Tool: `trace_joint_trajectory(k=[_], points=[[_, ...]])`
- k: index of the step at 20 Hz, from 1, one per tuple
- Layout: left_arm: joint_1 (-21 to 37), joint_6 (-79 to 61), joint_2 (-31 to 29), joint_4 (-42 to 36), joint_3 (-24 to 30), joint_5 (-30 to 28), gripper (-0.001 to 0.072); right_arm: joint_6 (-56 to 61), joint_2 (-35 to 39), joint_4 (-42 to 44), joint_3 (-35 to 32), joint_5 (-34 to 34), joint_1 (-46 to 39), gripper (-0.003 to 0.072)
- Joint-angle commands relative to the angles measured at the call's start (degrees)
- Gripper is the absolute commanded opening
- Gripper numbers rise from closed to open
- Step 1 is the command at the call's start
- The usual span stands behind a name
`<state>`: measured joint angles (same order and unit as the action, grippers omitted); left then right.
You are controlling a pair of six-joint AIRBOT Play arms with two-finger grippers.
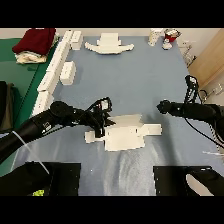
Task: Fold the box.
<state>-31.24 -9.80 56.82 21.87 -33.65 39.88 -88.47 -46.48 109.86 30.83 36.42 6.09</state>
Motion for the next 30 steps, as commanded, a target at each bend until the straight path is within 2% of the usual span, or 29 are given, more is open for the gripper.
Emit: trace_joint_trajectory(k=[1,9,18,23,30], points=[[2.0,-1.6,4.2,-2.7,-1.5,5.3,0.0013,0.0,0.0,0.1,0.0,0.0,0.0,0.0369],[2.0,-2.8,8.6,-2.7,-1.5,5.4,0.0014,0.0,0.0,0.1,0.0,0.1,0.0,0.0368],[1.9,-2.2,8.9,-1.8,-1.4,7.7,0.0014,0.0,0.0,0.5,0.0,0.1,0.0,0.0368],[1.9,-2.1,8.9,4.8,-1.3,13.0,0.0014,0.0,0.0,0.5,0.0,0.1,0.0,0.0366],[1.9,3.2,8.9,5.2,-1.3,13.0,0.0014,0.0,0.0,1.0,0.0,0.5,0.0,0.0365]])
